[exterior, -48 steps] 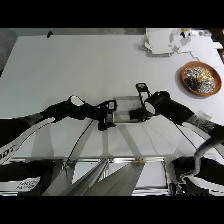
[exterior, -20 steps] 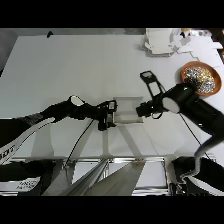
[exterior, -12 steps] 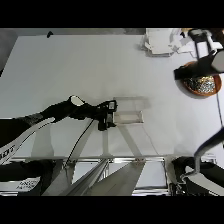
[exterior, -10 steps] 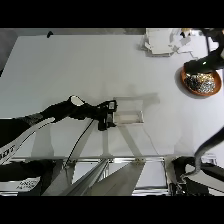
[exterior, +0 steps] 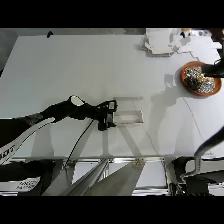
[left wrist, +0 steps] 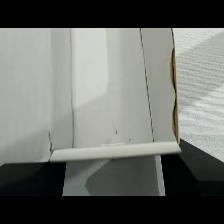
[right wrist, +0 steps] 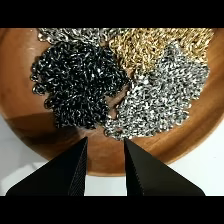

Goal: Fold the box and place the chain.

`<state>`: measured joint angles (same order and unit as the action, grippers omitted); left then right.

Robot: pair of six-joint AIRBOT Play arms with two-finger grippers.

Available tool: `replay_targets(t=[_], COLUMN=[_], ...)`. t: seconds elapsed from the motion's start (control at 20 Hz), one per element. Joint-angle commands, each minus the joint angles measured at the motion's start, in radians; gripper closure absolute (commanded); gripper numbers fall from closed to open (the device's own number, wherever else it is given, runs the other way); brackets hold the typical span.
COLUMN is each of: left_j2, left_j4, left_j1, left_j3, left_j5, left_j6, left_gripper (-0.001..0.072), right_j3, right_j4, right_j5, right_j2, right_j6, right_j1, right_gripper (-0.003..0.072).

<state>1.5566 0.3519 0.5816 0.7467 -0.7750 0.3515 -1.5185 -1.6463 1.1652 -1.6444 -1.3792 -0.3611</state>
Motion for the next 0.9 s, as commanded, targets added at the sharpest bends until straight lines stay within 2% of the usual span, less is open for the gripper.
replay_targets(t=[0.0, 0.25, 0.85], left_j2=[-0.001, -0.001, -0.001], left_j4=[0.0, 0.0, 0.0], left_j1=[0.0, 0.0, 0.0], left_j3=[0.0, 0.0, 0.0], left_j5=[0.0, 0.0, 0.0], left_j6=[0.0, 0.001, 0.0], left_gripper=[0.0559, 0.0559, 0.0559], right_j3=[-0.008, -0.008, -0.008], right_j4=[0.049, 0.065, 0.087], right_j5=[0.01, 0.004, -0.058], right_j2=[-0.067, -0.121, -0.138], right_j6=[0.051, 0.08, 0.135], right_j1=[-0.02, -0.02, -0.018], right_gripper=[0.0463, 0.0464, 0.0473])
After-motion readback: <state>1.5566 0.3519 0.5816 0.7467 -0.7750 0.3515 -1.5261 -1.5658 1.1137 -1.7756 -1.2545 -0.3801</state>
